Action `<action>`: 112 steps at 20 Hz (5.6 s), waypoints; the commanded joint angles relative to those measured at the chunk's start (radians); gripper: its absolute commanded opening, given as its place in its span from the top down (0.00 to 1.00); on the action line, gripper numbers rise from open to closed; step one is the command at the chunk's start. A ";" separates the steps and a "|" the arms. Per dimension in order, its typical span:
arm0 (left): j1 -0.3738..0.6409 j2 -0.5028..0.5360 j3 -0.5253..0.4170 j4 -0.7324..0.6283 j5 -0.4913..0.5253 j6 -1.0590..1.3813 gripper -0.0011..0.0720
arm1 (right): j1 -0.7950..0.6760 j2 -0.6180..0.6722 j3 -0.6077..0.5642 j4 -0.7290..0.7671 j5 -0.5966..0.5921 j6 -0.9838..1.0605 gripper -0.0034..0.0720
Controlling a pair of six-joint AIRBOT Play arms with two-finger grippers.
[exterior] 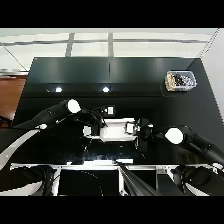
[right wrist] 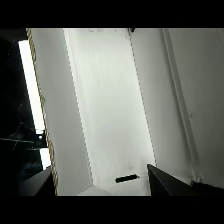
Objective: Fold the box and place the chain.
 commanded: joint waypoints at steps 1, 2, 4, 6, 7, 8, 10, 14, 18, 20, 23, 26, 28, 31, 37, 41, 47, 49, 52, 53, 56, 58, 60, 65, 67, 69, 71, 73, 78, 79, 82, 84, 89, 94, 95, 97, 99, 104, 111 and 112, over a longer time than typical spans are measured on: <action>0.000 0.000 0.000 -0.001 -0.002 0.000 0.94 | -0.010 0.000 0.021 -0.014 0.027 0.000 0.12; 0.000 0.000 0.000 0.000 -0.002 0.000 0.94 | -0.010 0.003 0.022 -0.013 0.023 0.000 0.12; 0.000 0.000 0.000 0.000 -0.004 0.000 0.94 | -0.012 0.005 0.031 -0.002 0.033 -0.003 0.12; 0.000 0.000 0.000 0.000 -0.005 0.000 0.94 | -0.023 0.005 0.035 -0.002 0.027 -0.015 0.12; 0.000 0.000 0.000 0.000 -0.006 0.000 0.94 | -0.038 0.005 0.036 -0.003 0.027 -0.016 0.12; 0.000 0.000 0.000 0.000 -0.009 0.000 0.94 | -0.061 0.005 0.036 -0.002 0.027 -0.016 0.12; 0.000 0.000 0.000 0.000 -0.017 0.000 0.94 | -0.109 0.005 0.036 0.044 0.032 -0.029 0.12; 0.000 0.000 0.000 0.000 -0.020 0.000 0.94 | -0.144 0.005 0.036 0.139 0.029 -0.121 0.12; 0.000 0.000 0.000 0.000 -0.017 0.000 0.94 | -0.182 0.005 0.036 0.141 0.031 -0.124 0.12; 0.000 0.000 0.000 0.000 -0.017 0.000 0.94 | -0.184 0.005 0.036 0.141 0.030 -0.153 0.12; 0.000 0.000 0.000 0.000 -0.017 0.000 0.94 | -0.183 0.003 0.035 0.166 0.031 -0.187 0.12; 0.000 0.000 0.000 0.000 -0.017 0.000 0.94 | -0.187 -0.017 0.035 0.224 0.027 -0.211 0.12; 0.000 0.000 0.000 0.000 -0.017 0.000 0.94 | -0.196 -0.042 0.035 0.266 0.039 -0.248 0.12; 0.000 0.000 0.000 0.000 -0.017 0.000 0.94 | -0.196 -0.064 0.035 0.338 0.055 -0.353 0.12; 0.000 0.000 0.000 0.000 -0.017 0.000 0.94 | -0.196 -0.114 0.031 0.384 0.139 -0.389 0.12; 0.000 0.000 0.000 0.000 -0.016 0.000 0.94 | -0.195 -0.140 -0.012 0.398 0.135 -0.414 0.12; 0.000 0.000 0.000 0.000 -0.019 0.000 0.94 | -0.195 -0.198 -0.016 0.437 0.117 -0.507 0.12; 0.000 0.000 0.000 -0.001 -0.020 0.000 0.94 | -0.185 -0.205 -0.015 0.439 0.103 -0.513 0.12; 0.000 0.000 0.000 -0.001 -0.034 -0.006 0.94 | -0.175 -0.205 -0.015 0.438 0.072 -0.490 0.12; 0.000 0.000 0.000 -0.001 -0.045 -0.020 0.94 | -0.169 -0.205 -0.015 0.430 0.067 -0.485 0.12; 0.000 0.000 0.000 0.000 -0.051 -0.035 0.94 | -0.130 -0.209 -0.014 0.345 0.054 -0.450 0.12; 0.000 0.000 0.000 0.000 -0.050 -0.035 0.94 | -0.116 -0.210 -0.014 0.333 0.031 -0.427 0.12; 0.000 0.000 0.000 0.000 -0.050 -0.035 0.94 | -0.116 -0.210 -0.014 0.332 0.023 -0.418 0.12; 0.000 0.000 0.000 0.000 -0.049 -0.035 0.94 | -0.119 -0.210 -0.014 0.327 0.027 -0.410 0.12; 0.000 0.000 0.000 0.000 -0.048 -0.035 0.94 | -0.119 -0.210 -0.014 0.327 0.027 -0.410 0.12; 0.000 0.000 0.000 0.000 -0.045 -0.035 0.94 | -0.124 -0.210 -0.014 0.330 0.026 -0.407 0.12; 0.000 0.000 0.000 0.000 -0.045 -0.035 0.94 | -0.138 -0.210 -0.014 0.330 0.027 -0.407 0.12; 0.000 0.000 0.000 0.000 -0.044 -0.035 0.94 | -0.151 -0.210 -0.014 0.330 0.027 -0.407 0.12; 0.000 0.000 0.000 0.000 -0.036 -0.034 0.94 | -0.151 -0.210 -0.014 0.326 0.031 -0.408 0.12; 0.000 0.000 0.000 0.000 -0.035 -0.034 0.94 | -0.148 -0.210 -0.014 0.324 0.031 -0.408 0.12; 0.000 0.000 0.000 -0.001 -0.035 -0.034 0.94 | -0.132 -0.210 -0.015 0.303 0.031 -0.407 0.32; 0.000 0.000 0.000 0.000 -0.035 -0.034 0.94 | -0.132 -0.210 -0.015 0.304 0.031 -0.407 0.54; 0.000 0.033 0.002 0.013 -0.047 -0.109 0.28 | -0.132 -0.210 -0.015 0.304 0.030 -0.407 0.63; 0.000 0.170 0.006 0.198 -0.176 -0.370 0.29 | -0.132 -0.210 -0.015 0.304 0.030 -0.407 0.63; 0.000 0.200 0.006 0.243 -0.216 -0.426 0.35 | -0.132 -0.210 -0.015 0.304 0.030 -0.407 0.63; 0.001 0.261 0.006 0.328 -0.297 -0.551 0.82 | -0.132 -0.210 -0.015 0.304 0.030 -0.407 0.63; 0.001 0.306 0.006 0.377 -0.389 -0.642 0.95 | -0.132 -0.210 -0.015 0.304 0.030 -0.407 0.63; -0.001 0.323 -0.017 0.256 -0.489 -0.953 0.95 | -0.132 -0.210 -0.015 0.304 0.030 -0.407 0.63; 0.000 0.322 -0.209 -0.567 0.029 -0.509 0.95 | -0.132 -0.210 -0.015 0.304 0.030 -0.407 0.63; 0.000 0.322 -0.208 -0.614 0.136 -0.472 0.95 | -0.132 -0.210 -0.015 0.304 0.030 -0.407 0.63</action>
